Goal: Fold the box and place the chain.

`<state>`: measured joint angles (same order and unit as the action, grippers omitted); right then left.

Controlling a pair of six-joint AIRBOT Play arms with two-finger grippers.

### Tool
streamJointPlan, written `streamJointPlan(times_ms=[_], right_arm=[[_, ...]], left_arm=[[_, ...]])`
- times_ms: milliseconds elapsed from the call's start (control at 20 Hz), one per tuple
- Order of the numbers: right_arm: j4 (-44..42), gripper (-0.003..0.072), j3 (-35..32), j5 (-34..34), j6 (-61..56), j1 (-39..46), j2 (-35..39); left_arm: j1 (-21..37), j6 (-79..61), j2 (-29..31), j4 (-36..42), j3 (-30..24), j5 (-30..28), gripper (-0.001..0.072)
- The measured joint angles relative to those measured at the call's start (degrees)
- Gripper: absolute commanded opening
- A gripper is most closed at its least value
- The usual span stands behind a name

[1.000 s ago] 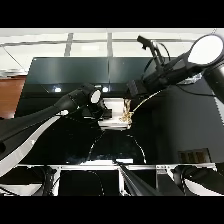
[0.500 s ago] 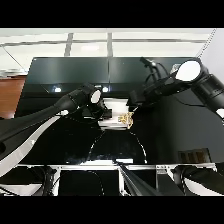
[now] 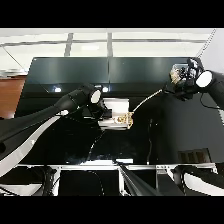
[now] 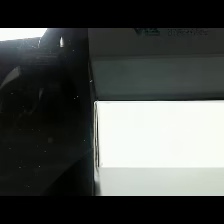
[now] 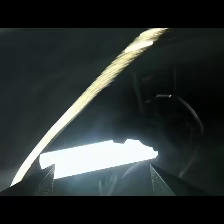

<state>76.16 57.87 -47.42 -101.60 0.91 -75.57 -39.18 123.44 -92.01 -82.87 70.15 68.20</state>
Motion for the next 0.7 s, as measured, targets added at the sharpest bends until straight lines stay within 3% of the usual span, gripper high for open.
streamJointPlan(times_ms=[150,400,450,500,600,650,700], right_arm=[[2.14,0.0706,2.56,6.10,-7.13,1.49,-7.15],[4.26,0.0704,12.22,8.35,-11.91,2.54,-18.16],[4.44,0.0613,13.64,8.72,-12.33,2.60,-19.45],[4.55,0.0458,14.75,8.94,-12.48,2.71,-20.55],[4.87,0.0076,16.11,8.85,-12.17,2.86,-21.81],[4.90,0.0013,16.50,8.63,-11.06,2.89,-22.21],[4.85,0.0012,16.79,7.61,-10.03,2.95,-22.49]], left_arm=[[0.00,0.00,0.00,0.00,0.00,0.00,0.0030],[0.00,0.00,0.00,0.00,0.00,0.00,0.0030],[0.00,0.00,0.00,0.02,0.00,0.00,0.0030],[0.00,0.00,0.00,0.00,0.00,0.00,0.0030],[0.00,0.00,0.00,0.02,0.00,0.00,0.0030],[0.00,0.00,0.00,0.00,0.00,0.00,0.0030],[0.00,0.00,0.00,0.00,0.00,0.00,0.0030]])
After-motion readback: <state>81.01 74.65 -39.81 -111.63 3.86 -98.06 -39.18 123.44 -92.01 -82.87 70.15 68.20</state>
